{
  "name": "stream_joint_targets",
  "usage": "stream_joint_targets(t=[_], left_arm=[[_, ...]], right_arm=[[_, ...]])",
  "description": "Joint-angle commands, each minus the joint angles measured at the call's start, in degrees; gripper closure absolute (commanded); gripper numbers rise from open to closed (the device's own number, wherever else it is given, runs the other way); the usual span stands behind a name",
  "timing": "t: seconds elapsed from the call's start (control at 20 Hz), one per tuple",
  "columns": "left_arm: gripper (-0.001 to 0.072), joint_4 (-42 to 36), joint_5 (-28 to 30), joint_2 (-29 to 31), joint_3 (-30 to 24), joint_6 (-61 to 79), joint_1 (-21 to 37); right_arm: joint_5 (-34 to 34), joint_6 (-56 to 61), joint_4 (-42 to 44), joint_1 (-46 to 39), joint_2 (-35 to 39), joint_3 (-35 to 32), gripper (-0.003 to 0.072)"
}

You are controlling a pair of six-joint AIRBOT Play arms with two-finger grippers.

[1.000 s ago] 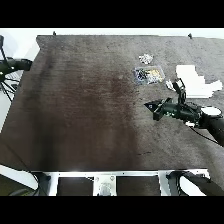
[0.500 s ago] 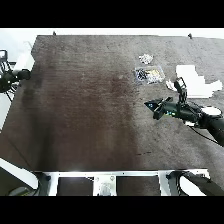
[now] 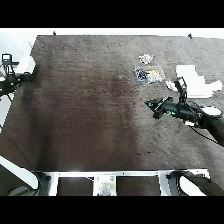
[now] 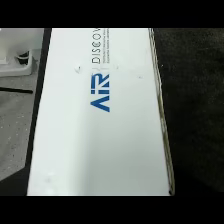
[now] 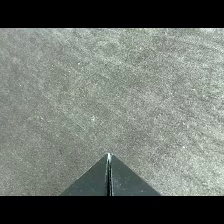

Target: Fold the box and place the chain.

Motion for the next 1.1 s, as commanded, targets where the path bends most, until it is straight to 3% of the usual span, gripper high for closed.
stream_joint_targets(t=[0.0, 0.15, 0.35, 0.85, 0.9, 0.95, 1.0, 1.05], left_arm=[[0.0689, -2.1, 0.6, -0.3, 0.2, 1.0, 0.0], [0.0689, -4.8, -0.3, -0.2, 1.1, 1.0, 0.0], [0.0689, -6.4, -7.6, -0.2, 4.0, 2.7, 0.0], [0.0686, -7.5, -6.9, -0.9, 3.7, 2.0, 0.0], [0.0514, -7.5, -7.1, -0.9, 3.7, 2.0, 0.0], [0.019, -7.5, -7.1, -0.9, 3.7, 1.8, 0.0], [0.0118, -7.5, -6.8, -0.9, 3.7, 0.9, 0.0], [0.0115, -7.5, -6.8, -0.9, 3.7, 0.5, 0.0]], right_arm=[[0.0, 0.0, 0.1, 0.0, 0.0, 0.0, 0.0684], [-0.2, 0.0, 0.1, 0.0, 0.0, 0.0, 0.0684], [-0.8, 0.0, 0.1, 0.0, 0.0, 0.0, 0.0684], [-1.0, 0.0, 0.1, 0.0, 0.0, 0.0, 0.0684], [-0.9, 0.0, 0.1, 0.0, 0.0, 0.0, 0.0684], [-0.9, 0.0, 0.1, 0.0, 0.0, 0.0, 0.0684], [-0.9, 0.0, 0.1, 0.0, 0.0, 0.0, 0.0684], [-0.9, 0.0, 0.1, 0.0, 0.0, 0.0, 0.0684]])
